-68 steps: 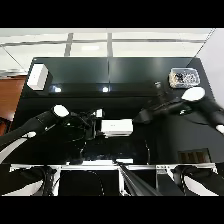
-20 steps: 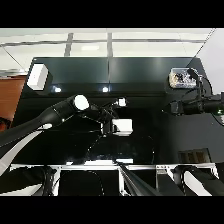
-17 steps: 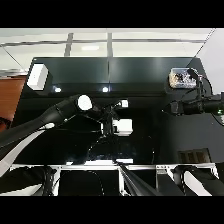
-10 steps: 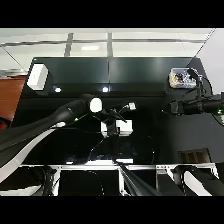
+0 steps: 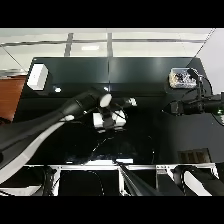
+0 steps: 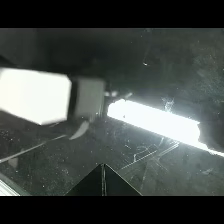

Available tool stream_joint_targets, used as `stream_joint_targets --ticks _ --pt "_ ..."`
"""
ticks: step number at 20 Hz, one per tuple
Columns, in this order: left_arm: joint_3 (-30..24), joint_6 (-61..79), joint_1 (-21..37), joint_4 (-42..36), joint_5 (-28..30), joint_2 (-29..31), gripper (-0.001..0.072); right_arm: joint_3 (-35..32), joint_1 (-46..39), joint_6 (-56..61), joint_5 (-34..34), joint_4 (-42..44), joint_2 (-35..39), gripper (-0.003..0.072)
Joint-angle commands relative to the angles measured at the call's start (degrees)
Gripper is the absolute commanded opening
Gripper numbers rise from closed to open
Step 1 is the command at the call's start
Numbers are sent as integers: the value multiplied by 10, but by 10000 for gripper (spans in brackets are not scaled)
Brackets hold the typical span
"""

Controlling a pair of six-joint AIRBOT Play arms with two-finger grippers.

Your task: Fold the box and place the chain.

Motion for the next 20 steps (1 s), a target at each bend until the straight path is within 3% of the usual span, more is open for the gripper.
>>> stream_joint_targets --ticks 1,5,9,13,15,20 --pt "16 -89 78 53 -73 38 266 0 0 0 -1 0 0 19" --pt "14 -177 263 53 -134 98 266 0 0 0 -1 0 0 18" --pt "13 -241 490 44 -170 122 267 0 0 0 -1 0 0 19" --pt "-5 -238 674 -32 -110 117 267 0 0 0 -2 0 0 19" --pt "-5 -193 725 -101 -80 96 266 0 0 0 -4 1 0 19" --pt "-5 -103 735 -96 7 30 276 0 0 0 -16 1 0 19"
